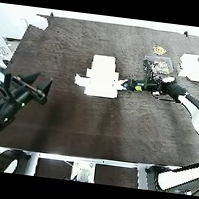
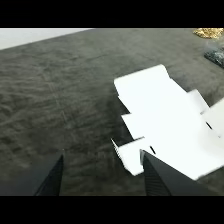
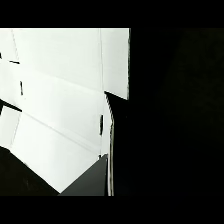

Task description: Fold the box and place the chain.

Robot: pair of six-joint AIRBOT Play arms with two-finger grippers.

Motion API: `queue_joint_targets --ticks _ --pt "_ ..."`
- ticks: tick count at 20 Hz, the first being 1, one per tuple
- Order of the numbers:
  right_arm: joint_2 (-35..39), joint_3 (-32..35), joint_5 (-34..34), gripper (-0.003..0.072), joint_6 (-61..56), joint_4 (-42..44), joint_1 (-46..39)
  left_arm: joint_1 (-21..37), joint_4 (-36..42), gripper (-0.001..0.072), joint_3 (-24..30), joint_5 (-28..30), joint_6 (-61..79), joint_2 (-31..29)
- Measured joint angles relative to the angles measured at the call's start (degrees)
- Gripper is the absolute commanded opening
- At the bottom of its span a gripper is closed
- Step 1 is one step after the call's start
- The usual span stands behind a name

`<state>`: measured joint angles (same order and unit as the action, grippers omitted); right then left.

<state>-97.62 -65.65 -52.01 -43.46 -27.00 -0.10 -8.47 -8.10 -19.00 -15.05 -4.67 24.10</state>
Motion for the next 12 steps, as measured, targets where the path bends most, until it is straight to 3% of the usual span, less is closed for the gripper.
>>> queue_joint_targets --ticks 3,7,9,12 --pt "0.00 0.00 0.20 0.0008 -0.33 0.11 0.02 0.00 -0.35 0.0539 -7.67 -0.33 -0.48 8.41" --pt "-0.02 0.00 0.37 0.0008 -0.39 0.33 0.04 0.00 -2.32 0.0539 -20.65 -5.38 -2.84 25.24" --pt "-0.02 0.00 0.42 0.0008 -0.42 0.37 0.07 0.11 -6.36 0.0539 -28.00 -9.49 -7.50 34.58" --pt "-0.02 0.00 0.48 0.0008 -0.46 0.39 0.07 0.55 -17.90 0.0538 -41.24 -20.04 -19.45 49.51"
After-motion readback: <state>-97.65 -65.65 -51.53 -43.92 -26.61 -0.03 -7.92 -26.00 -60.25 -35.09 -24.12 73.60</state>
